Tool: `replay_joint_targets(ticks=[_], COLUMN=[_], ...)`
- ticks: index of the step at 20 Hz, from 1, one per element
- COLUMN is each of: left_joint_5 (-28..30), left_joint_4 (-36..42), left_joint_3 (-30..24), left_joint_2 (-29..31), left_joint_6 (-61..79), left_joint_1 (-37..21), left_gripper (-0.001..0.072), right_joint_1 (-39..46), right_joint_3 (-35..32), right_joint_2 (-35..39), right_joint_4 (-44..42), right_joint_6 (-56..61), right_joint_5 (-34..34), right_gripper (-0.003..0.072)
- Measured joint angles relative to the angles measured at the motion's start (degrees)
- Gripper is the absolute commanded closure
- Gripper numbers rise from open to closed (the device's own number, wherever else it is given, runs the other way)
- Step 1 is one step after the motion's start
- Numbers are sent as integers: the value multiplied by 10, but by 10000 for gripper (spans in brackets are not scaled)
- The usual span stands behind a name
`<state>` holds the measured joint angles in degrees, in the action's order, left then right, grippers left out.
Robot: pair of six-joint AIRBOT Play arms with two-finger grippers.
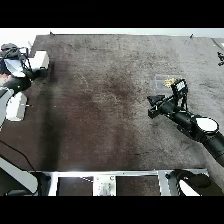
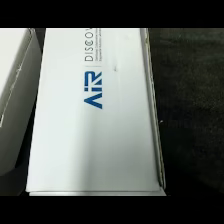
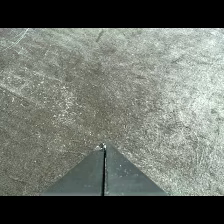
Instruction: Fold the box and place the chain.
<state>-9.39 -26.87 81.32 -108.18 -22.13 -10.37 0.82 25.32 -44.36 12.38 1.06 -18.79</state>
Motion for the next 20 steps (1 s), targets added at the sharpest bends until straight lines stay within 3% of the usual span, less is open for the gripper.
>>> replay_joint_targets(ticks=[6,14,15,16,17,20], left_joint_5=[17,-12,-13,-17,-20,-33], left_joint_4=[0,5,6,7,7,8], left_joint_3=[-1,50,51,53,53,55], left_joint_2=[-31,-65,-67,-68,-69,-70], left_joint_6=[-2,21,21,16,11,-9], left_joint_1=[-1,-1,-1,-1,-1,0], left_gripper=[698,696,649,260,35,31], right_joint_1=[0,0,0,0,0,0], right_joint_3=[0,0,0,0,0,0], right_joint_2=[0,0,0,0,0,0], right_joint_4=[0,0,0,0,0,0], right_joint_6=[0,0,0,0,0,0], right_joint_5=[0,0,0,0,0,0], right_gripper=[693,693,692,693,693,693])
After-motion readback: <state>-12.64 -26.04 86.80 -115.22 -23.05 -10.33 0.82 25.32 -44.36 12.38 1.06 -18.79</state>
